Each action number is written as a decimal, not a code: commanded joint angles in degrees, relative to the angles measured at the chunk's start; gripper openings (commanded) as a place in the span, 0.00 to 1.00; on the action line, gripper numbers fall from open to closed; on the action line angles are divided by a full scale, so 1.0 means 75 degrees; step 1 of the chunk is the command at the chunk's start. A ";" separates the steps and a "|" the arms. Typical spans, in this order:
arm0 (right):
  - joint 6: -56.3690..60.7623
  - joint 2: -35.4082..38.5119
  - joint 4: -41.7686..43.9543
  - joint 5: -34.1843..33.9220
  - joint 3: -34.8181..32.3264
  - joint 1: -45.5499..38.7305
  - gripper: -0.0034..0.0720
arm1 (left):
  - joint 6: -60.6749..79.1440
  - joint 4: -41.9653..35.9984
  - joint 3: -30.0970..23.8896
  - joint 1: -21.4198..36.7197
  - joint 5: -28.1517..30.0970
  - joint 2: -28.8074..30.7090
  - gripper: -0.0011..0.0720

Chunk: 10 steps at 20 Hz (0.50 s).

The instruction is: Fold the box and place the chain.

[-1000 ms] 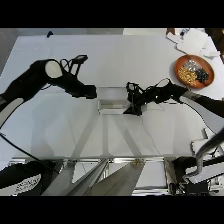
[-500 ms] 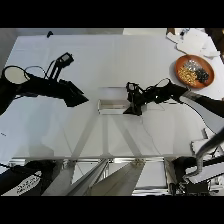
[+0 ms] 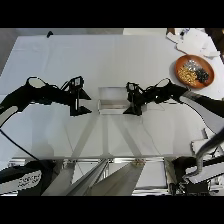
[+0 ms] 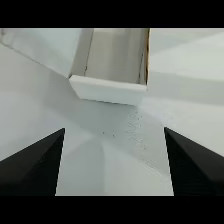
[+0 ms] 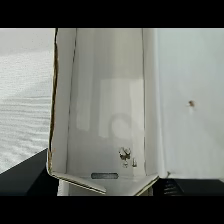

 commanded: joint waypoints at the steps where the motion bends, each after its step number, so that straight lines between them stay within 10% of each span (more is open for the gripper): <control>1: 0.0000 -0.0003 0.0000 0.0000 0.0000 0.0003 0.65 | 0.2308 -0.0807 -0.0023 0.0006 0.0041 -0.0720 0.97; 10: 0.0000 -0.0003 0.0000 0.0000 0.0000 0.0003 0.65 | 0.2626 -0.1478 0.0131 0.0000 0.0003 -0.1256 0.97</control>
